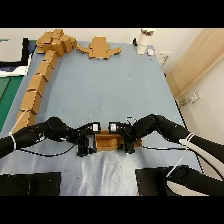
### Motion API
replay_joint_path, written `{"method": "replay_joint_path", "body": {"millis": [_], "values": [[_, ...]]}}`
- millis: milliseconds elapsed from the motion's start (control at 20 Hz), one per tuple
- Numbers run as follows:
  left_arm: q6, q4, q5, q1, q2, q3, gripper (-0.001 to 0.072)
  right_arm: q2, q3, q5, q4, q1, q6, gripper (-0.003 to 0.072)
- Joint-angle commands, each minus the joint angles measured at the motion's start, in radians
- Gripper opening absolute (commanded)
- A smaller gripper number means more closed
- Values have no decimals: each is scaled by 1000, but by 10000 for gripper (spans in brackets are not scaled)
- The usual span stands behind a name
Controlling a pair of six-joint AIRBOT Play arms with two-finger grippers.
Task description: Fold the box.
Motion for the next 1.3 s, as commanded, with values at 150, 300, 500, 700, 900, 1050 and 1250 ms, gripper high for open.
{"method": "replay_joint_path", "body": {"millis": [150, 300, 500, 700, 900, 1050, 1250], "values": [[5, -42, 65, -43, -17, 0, 690, 0, 0, 0, 0, 0, 0, 446], [44, -77, 77, -56, -18, 0, 690, 0, 0, 0, 0, 0, 0, 447], [57, -108, 78, -62, -21, 0, 688, 0, 0, 0, 0, 0, 0, 447], [57, -103, 77, -62, -21, 0, 494, 0, 0, 0, 0, 0, 0, 446], [57, -103, 76, -62, -21, 0, 494, 0, 0, 0, 0, 0, 0, 447], [55, -103, 73, -62, -21, 0, 495, 0, 0, 0, 0, 0, 0, 447], [55, -103, 66, -62, -21, 0, 494, 0, 0, 0, 0, 0, 0, 447]]}}
